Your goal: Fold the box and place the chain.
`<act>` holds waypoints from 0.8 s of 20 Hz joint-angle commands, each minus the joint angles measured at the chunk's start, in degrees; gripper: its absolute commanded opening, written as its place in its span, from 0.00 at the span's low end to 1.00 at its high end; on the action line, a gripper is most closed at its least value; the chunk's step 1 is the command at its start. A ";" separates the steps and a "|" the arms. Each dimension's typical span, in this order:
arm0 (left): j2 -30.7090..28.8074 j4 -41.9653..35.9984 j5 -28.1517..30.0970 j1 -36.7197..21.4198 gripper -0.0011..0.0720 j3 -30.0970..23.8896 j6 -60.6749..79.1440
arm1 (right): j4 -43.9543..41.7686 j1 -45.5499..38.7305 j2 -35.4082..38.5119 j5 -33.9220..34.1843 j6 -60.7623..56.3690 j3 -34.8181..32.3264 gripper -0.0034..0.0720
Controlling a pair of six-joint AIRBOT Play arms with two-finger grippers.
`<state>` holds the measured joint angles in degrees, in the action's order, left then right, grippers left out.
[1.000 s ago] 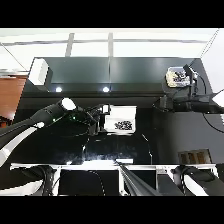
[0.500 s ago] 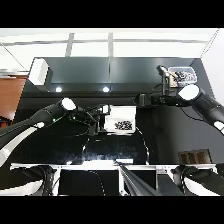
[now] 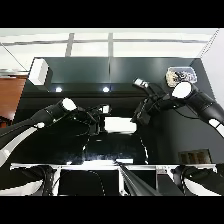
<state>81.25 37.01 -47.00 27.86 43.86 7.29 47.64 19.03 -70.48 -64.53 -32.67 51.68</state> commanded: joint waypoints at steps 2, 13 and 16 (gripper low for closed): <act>0.00 0.02 0.26 0.00 0.67 0.00 0.00 | 0.22 3.52 0.04 3.10 10.80 -1.27 0.87; 0.00 0.02 0.24 0.02 0.67 0.00 0.00 | 0.15 4.31 0.07 2.60 11.89 -1.25 0.56; 0.00 0.02 0.22 0.00 0.67 0.00 0.00 | 0.17 4.31 0.07 1.73 11.85 -1.27 0.45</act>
